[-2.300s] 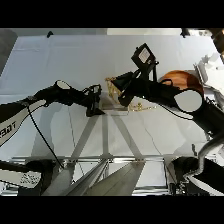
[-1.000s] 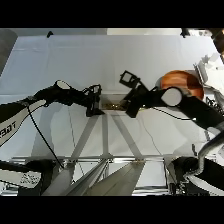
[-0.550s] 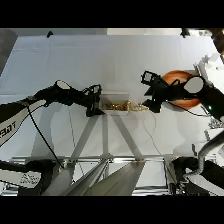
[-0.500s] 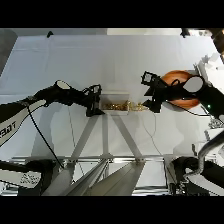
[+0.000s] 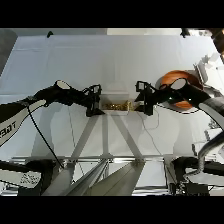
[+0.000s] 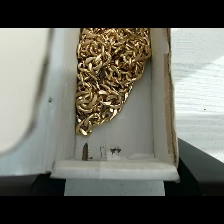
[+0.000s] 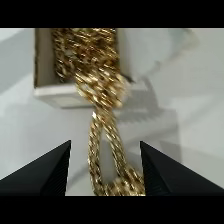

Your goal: Fold the box and place the chain.

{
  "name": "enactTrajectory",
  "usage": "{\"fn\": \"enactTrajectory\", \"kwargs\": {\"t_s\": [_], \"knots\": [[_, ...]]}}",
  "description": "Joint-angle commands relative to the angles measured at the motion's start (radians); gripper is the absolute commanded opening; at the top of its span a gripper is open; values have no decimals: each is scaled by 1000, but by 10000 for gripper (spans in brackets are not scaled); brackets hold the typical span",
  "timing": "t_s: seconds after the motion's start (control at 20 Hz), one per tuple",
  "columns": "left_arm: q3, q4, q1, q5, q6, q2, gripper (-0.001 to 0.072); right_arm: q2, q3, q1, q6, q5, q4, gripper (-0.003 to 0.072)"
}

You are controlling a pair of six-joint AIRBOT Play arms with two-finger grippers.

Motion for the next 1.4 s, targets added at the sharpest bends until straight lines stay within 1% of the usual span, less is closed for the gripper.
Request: {"fn": "enactTrajectory", "kwargs": {"t_s": [0.0,0.1,0.2,0.25,0.3,0.35,0.45,0.5,0.65,0.85,1.0,1.15,1.25,1.35], "knots": [[0,0,0,0,0,0,260,-59,-1,30,-119,2,43,482],[0,0,0,0,0,0,260,-83,-1,41,-151,-3,43,481],[0,0,0,0,0,0,260,-107,-1,41,-146,-42,40,476],[0,0,0,0,0,0,260,-117,-1,41,-146,-61,37,461],[0,0,0,0,0,0,260,-125,-1,41,-145,-80,31,376],[0,0,0,0,0,0,260,-126,-1,41,-140,-89,21,257],[0,0,0,0,0,0,260,-126,-1,41,-110,-99,14,46],[0,0,0,0,0,0,260,-126,-1,41,-85,-105,5,8],[0,0,0,0,0,0,260,-100,-1,41,-55,-101,-46,7],[0,0,0,0,0,0,260,-10,-1,41,34,-99,-59,6],[0,0,0,0,0,0,260,63,-1,41,134,-89,-107,6],[0,0,0,0,0,0,260,135,-1,49,244,-37,-129,6],[0,0,0,0,0,0,260,190,-1,80,289,-3,-131,6],[0,0,0,0,0,0,260,248,-1,127,335,3,-130,6]]}}
